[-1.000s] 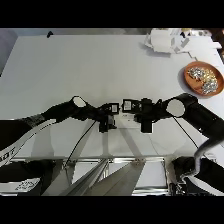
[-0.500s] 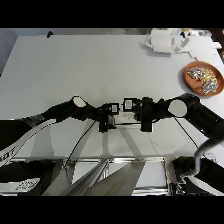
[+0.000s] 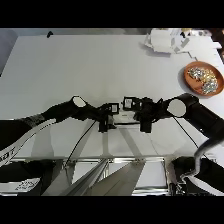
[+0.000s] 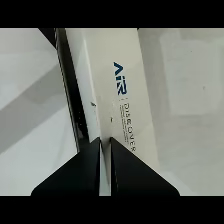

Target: Fold the box and place the chain.

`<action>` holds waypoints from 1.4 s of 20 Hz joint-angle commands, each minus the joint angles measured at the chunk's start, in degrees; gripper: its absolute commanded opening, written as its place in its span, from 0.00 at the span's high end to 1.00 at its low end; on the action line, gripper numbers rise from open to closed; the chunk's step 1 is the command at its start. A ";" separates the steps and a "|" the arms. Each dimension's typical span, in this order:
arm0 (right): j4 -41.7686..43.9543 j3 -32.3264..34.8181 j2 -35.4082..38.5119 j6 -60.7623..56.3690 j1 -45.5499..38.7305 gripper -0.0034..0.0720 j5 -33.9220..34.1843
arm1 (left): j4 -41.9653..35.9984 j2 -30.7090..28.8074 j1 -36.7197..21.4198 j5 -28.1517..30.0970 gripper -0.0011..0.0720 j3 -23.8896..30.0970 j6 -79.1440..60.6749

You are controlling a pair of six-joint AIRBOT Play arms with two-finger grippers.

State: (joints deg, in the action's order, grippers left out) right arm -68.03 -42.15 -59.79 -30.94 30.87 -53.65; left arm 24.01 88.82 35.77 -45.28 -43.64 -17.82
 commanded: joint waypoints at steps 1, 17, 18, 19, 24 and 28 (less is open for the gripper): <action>0.74 0.04 -0.83 -0.70 0.00 0.93 0.28 | 0.00 -0.02 0.04 0.04 0.79 0.04 -0.04; 1.07 0.02 -0.28 -0.50 0.02 0.56 -5.35 | 0.02 -0.02 0.04 0.04 0.79 0.04 -0.07; 1.11 0.02 0.33 -0.50 0.02 0.56 -5.46 | 0.00 -0.02 0.04 0.04 0.79 0.04 -0.04; 1.38 0.02 1.42 -0.26 0.02 0.56 -5.46 | 0.00 -0.02 0.04 0.04 0.79 0.04 -0.07; 7.56 0.02 5.16 3.21 0.00 0.57 -5.20 | 0.02 -0.02 0.04 0.04 0.79 0.04 -0.07; 18.69 0.02 1.90 6.08 0.00 0.93 1.14 | 0.02 -0.02 0.04 0.04 0.79 0.04 -0.07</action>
State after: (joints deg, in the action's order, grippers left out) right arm -56.75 -42.13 -56.38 -27.07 30.83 -56.36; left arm 24.03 88.82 35.83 -45.30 -43.62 -17.87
